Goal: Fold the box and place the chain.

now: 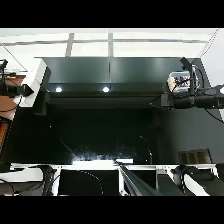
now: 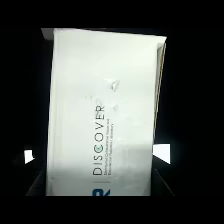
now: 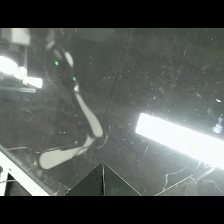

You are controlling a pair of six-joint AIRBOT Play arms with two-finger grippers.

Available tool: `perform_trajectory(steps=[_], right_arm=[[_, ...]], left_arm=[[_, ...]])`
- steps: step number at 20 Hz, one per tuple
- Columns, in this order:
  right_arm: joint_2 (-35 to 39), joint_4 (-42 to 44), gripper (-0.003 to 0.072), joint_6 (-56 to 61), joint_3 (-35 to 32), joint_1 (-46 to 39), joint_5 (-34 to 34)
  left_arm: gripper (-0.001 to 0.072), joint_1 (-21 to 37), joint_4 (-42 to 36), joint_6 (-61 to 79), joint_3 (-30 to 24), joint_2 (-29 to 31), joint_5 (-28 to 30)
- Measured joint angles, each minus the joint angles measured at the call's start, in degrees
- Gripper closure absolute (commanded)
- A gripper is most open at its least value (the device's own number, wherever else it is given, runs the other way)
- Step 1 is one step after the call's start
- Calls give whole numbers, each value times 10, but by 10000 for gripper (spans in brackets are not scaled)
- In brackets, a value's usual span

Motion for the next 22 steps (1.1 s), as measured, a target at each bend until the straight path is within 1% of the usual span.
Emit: perform_trajectory(steps=[2, 4, 9, 10, 11, 12, 14, 17, 20, 21, 22], right_arm=[[0, 0, 672, 6, 0, 0, 0], [0, 0, 672, 10, 0, 0, 1], [0, 0, 672, 13, 0, 0, 0], [0, 0, 672, 14, 0, 0, -1], [0, 0, 672, 14, 0, 0, -1], [0, 0, 672, 15, 0, 0, -1], [0, 0, 672, 15, 0, 0, -2], [0, 4, 672, 21, 0, 0, -2], [0, 19, 672, 24, 0, 0, -1], [0, 21, 673, 24, 0, 0, 0], [1, 23, 673, 24, 0, 0, 3]], left_arm=[[357, -1, 5, 2, 44, -40, -6], [357, -2, 9, 2, 71, -66, -15], [356, -2, 11, 2, 96, -89, -9], [282, -2, 12, 3, 97, -92, -9], [16, -2, 12, 2, 98, -93, -9], [-9, -2, 12, 2, 99, -94, -8], [-9, -2, 12, -3, 101, -94, -9], [-9, -2, 18, -21, 113, -77, -36], [-6, 0, 35, -52, 130, -30, -80], [5, 0, 37, -66, 135, -10, -95], [113, -2, 36, -86, 139, 13, -111]])
